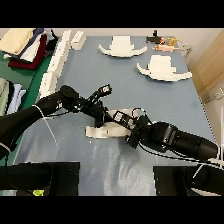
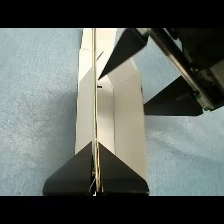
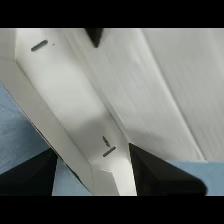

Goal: Fold the box.

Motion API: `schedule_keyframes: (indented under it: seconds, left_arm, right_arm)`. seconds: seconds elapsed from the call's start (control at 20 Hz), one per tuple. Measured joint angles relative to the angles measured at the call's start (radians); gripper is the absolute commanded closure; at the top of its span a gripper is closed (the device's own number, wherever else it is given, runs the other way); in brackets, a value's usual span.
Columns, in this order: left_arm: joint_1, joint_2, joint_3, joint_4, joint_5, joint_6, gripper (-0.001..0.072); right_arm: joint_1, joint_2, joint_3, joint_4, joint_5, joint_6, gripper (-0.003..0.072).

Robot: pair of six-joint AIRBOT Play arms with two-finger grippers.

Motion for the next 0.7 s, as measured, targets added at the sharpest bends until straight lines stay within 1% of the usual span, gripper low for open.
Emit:
schedule_keyframes:
  seconds: [0.3,0.35,0.45,0.6,0.7]
  left_arm:
    - [0.000,0.000,0.000,0.000,0.000,0.000,0.0694]
    - [0.000,0.000,0.000,0.000,0.000,0.000,0.0693]
    - [0.000,0.000,0.000,0.000,0.000,0.000,0.0694]
    - [0.000,0.000,0.000,0.000,0.000,0.000,0.0694]
    - [0.000,0.000,0.000,0.000,0.000,0.000,0.0694]
  right_arm:
    - [0.001,0.006,0.027,-0.059,-0.088,0.152,0.0017]
    - [0.001,0.006,0.029,-0.063,-0.097,0.165,-0.0024]
    - [0.001,0.006,0.031,-0.069,-0.110,0.182,-0.0034]
    - [-0.022,0.006,0.032,-0.067,-0.122,0.185,-0.0034]
    - [-0.073,0.006,0.032,-0.017,-0.117,0.100,-0.0034]
